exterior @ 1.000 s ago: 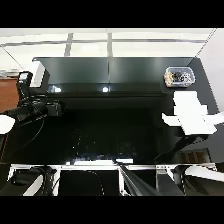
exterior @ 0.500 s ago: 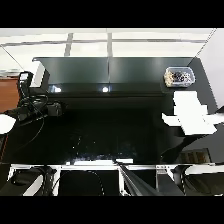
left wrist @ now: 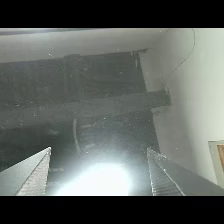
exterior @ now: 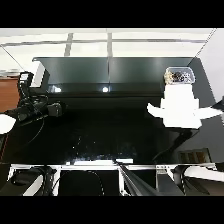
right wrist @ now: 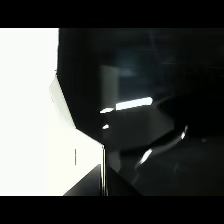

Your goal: Fold the box and place the chain.

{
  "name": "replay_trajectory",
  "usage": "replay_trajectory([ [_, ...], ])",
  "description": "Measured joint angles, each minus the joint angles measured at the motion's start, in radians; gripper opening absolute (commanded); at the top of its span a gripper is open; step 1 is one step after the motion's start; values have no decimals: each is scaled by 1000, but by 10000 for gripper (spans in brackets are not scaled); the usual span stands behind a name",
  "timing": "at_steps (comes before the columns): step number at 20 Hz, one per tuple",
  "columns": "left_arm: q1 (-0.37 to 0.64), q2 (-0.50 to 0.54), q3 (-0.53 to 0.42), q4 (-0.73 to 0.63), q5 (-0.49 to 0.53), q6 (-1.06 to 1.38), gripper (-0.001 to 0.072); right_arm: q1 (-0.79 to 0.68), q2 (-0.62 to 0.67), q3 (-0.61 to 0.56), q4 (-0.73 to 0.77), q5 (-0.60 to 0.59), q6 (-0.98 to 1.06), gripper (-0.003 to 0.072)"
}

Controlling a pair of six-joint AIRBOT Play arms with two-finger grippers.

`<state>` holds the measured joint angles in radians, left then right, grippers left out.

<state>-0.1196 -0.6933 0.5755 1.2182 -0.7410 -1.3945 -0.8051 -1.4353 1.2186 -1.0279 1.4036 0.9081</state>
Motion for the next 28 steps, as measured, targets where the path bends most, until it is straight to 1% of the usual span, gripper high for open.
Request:
replay_trajectory([
  [3, 0, -1, 0, 0, 0, 0, 707, 103, 175, -163, 79, -67, 33, 13],
  [5, 0, -1, 0, 0, 1, 0, 707, 194, 293, -290, 163, -135, 52, 13],
  [7, 0, -4, 0, -3, 1, 0, 707, 312, 397, -420, 283, -227, 81, 13],
  [9, 0, -13, 0, -8, 1, 0, 707, 456, 468, -526, 380, -330, 100, 13],
  [11, 0, -29, 0, -25, 0, 0, 707, 614, 507, -605, 443, -446, 121, 14],
  [14, 0, -75, 0, -86, 0, 16, 707, 801, 531, -681, 487, -607, 144, 14],
  [16, 0, -120, 5, -159, -2, 65, 707, 884, 539, -720, 500, -687, 151, 14],
  [18, 0, -179, 22, -238, -11, 130, 707, 935, 543, -752, 508, -735, 157, 14],
  [20, 0, -253, 61, -291, -44, 188, 707, 964, 545, -775, 511, -757, 159, 14],
  [24, 0, -420, 176, -364, -111, 258, 707, 987, 546, -795, 513, -766, 162, 14],
  [28, -1, -623, 294, -510, -229, 335, 705, 994, 546, -800, 514, -768, 162, 14],
])
